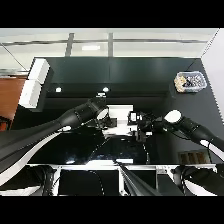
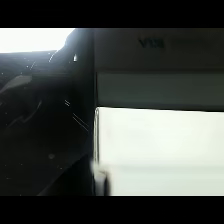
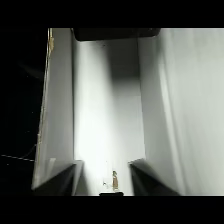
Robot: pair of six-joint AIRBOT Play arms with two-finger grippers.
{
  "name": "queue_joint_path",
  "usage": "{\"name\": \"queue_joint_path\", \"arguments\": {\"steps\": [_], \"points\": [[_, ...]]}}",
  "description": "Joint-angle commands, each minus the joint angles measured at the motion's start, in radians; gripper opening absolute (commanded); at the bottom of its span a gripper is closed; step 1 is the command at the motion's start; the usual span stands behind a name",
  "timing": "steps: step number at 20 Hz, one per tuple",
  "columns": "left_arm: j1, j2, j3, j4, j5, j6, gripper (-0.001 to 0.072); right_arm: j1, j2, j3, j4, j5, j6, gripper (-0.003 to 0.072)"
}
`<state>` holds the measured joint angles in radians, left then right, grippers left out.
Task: Fold the box and place the chain.
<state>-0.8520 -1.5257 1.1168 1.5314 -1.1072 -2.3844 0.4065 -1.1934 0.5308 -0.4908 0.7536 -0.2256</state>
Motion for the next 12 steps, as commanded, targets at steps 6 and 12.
{"name": "queue_joint_path", "arguments": {"steps": [6,12], "points": [[0.000,0.000,0.000,0.001,-0.002,0.001,0.0029,-0.012,0.008,0.006,-0.021,0.011,0.166,0.0008],[0.000,0.000,0.000,0.001,-0.003,0.001,0.0029,-0.319,0.167,0.107,-0.527,0.152,1.036,0.0015]]}}
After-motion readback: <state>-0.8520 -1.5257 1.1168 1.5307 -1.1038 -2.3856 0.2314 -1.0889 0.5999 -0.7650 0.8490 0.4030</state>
